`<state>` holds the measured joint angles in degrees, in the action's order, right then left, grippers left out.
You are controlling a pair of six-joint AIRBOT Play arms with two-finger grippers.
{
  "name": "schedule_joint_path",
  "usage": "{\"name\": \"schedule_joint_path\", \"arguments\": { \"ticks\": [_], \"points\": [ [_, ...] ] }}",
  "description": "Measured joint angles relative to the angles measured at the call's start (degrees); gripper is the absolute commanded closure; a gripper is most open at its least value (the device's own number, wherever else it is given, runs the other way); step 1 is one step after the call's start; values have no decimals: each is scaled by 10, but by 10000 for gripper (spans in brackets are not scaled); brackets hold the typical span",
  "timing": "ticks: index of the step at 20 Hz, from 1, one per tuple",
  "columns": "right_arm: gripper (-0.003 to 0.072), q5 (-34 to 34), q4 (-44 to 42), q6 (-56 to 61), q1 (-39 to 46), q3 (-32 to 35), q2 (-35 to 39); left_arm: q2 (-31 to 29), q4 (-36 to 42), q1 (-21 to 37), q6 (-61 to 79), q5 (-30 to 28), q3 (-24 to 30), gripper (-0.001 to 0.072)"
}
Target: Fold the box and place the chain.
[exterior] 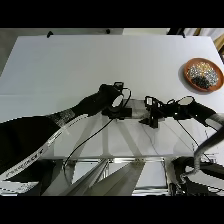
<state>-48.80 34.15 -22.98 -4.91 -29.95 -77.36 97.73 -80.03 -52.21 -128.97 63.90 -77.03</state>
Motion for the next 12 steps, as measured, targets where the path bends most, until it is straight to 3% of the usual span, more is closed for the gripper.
{"name": "schedule_joint_path", "arguments": {
  "ticks": [12],
  "points": [
    [235, 0, 0, 0, 0, 0, 0, -57, 17, 9, 2, 24, 0, 479]
  ]
}}
